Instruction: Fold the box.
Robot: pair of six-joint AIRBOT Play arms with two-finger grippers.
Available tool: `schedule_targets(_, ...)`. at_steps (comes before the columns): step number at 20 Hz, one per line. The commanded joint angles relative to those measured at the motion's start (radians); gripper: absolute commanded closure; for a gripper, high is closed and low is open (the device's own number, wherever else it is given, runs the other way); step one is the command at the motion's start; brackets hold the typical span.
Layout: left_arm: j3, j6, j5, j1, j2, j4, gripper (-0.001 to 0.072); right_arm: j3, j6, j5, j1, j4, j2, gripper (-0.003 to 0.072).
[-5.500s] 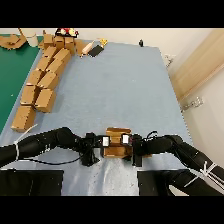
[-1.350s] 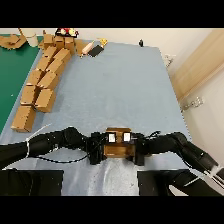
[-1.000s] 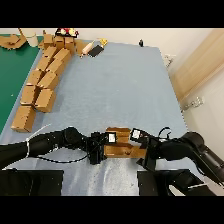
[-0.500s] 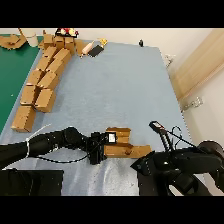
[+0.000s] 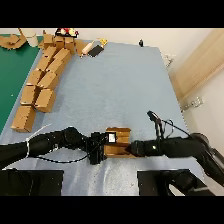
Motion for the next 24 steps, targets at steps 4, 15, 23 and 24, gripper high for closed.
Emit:
schedule_targets(4, 0.0, 0.0, 0.0, 0.001, 0.0, 0.0, 0.0326, 0.082, -0.468, 0.086, -0.202, 0.274, -0.355, 0.0683)
schedule_targets(15, 0.0, 0.0, 0.0, 0.0, 0.0, 0.0, 0.0326, 0.088, -0.613, 0.068, -0.234, 0.286, -0.624, 0.0683)
schedule_targets(23, 0.0, 0.0, 0.0, 0.001, 0.0, 0.0, 0.0326, 0.089, -0.634, 0.084, -0.23, 0.286, -0.624, 0.0683)
schedule_targets(24, 0.0, 0.0, 0.0, 0.001, 0.0, 0.0, 0.0326, 0.09, -0.644, 0.091, -0.23, 0.285, -0.613, 0.0683)
